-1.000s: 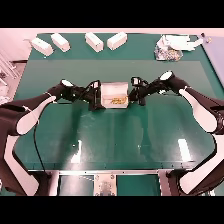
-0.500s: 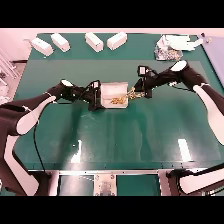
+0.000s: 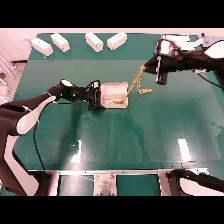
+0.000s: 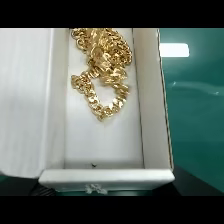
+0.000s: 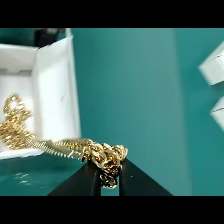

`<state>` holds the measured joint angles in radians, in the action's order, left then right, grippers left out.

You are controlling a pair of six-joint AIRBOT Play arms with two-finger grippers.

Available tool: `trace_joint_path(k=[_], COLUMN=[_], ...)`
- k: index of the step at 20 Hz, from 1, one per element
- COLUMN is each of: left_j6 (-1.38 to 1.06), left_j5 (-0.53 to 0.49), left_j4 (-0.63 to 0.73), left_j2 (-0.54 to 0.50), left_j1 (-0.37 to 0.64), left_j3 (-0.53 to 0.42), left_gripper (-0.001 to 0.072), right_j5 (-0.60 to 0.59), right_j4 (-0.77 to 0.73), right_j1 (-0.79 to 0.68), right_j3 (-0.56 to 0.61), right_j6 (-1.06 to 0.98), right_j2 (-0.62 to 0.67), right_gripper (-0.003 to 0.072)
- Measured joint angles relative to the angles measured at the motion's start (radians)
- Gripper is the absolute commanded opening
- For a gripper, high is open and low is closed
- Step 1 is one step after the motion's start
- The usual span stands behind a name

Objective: Fold the box and place the chain.

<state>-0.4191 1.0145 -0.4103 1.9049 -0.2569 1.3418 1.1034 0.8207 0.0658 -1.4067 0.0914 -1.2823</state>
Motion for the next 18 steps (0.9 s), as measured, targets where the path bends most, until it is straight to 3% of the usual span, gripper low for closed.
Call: trace_joint_path(k=[6,18], left_j6=[0.0,0.0], left_j5=[0.0,0.0], left_j4=[0.0,0.0], left_j2=[0.0,0.0], left_j1=[0.0,0.0], left_j3=[0.0,0.0], left_gripper=[0.047,0.047], right_j5=[-0.106,-0.297], right_j4=[-0.097,-0.13], right_j1=[0.023,0.186], right_j3=[-0.032,-0.124], right_j6=[0.008,0.069], right_j2=[0.109,0.127], right_gripper=[0.0005,0.0004])
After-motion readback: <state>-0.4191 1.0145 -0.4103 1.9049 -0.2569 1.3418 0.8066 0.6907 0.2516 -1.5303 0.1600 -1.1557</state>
